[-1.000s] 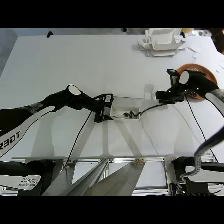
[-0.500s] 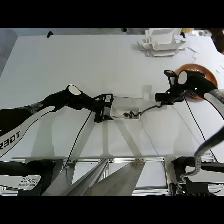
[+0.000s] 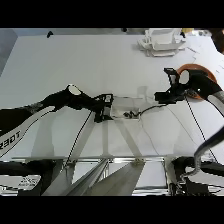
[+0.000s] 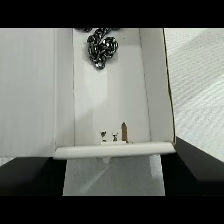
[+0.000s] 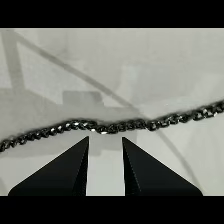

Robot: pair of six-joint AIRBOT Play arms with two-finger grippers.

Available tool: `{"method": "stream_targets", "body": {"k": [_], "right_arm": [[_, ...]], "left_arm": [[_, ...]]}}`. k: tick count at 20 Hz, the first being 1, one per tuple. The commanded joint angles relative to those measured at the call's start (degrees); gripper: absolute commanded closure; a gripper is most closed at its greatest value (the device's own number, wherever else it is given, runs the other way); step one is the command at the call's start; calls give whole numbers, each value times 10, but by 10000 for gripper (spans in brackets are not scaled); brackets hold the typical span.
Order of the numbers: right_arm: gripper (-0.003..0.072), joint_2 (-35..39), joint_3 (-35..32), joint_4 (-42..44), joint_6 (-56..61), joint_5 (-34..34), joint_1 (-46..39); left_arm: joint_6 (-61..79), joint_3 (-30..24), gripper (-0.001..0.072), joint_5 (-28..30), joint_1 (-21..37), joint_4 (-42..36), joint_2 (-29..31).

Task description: Fold the box and place the chain.

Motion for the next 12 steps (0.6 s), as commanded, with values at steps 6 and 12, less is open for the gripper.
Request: {"method": "stream_targets", "body": {"k": [6, 12], "right_arm": [[448, -20, 0, -26, 68, 19, 1], [448, -36, 0, -25, 84, -1, 1]], "left_arm": [[0, 0, 459, 0, 1, 0, 0], [0, 0, 459, 0, 1, 0, 0]]}}
